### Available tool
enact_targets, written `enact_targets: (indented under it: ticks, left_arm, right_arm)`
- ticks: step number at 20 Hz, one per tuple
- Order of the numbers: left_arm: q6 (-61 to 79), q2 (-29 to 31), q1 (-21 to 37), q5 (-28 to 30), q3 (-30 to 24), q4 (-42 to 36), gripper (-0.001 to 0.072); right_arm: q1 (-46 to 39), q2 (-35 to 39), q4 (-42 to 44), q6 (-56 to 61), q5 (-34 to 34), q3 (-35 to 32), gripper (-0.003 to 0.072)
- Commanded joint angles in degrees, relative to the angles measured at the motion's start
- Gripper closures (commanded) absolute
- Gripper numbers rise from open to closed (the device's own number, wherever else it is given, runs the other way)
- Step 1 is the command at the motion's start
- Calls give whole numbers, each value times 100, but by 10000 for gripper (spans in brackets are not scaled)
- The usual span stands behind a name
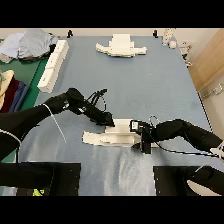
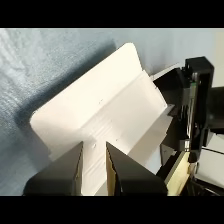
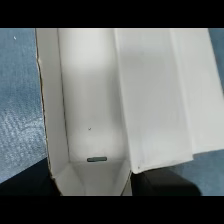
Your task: Fold the box.
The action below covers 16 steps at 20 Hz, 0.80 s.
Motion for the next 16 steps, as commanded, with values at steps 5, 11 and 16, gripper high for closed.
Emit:
enact_targets:
  ticks: [5,11,16]
  left_arm:
    - [1187,1451,-7,-553,446,358,492]
    - [1757,3145,20,-1259,354,2586,453]
    - [2841,3587,114,-852,-918,2568,27]
  right_arm:
    - [-2,-4,0,-9,2,-2,192]
    - [-2,-4,0,-9,2,-2,192]
    - [-2,-4,0,-9,2,-2,192]
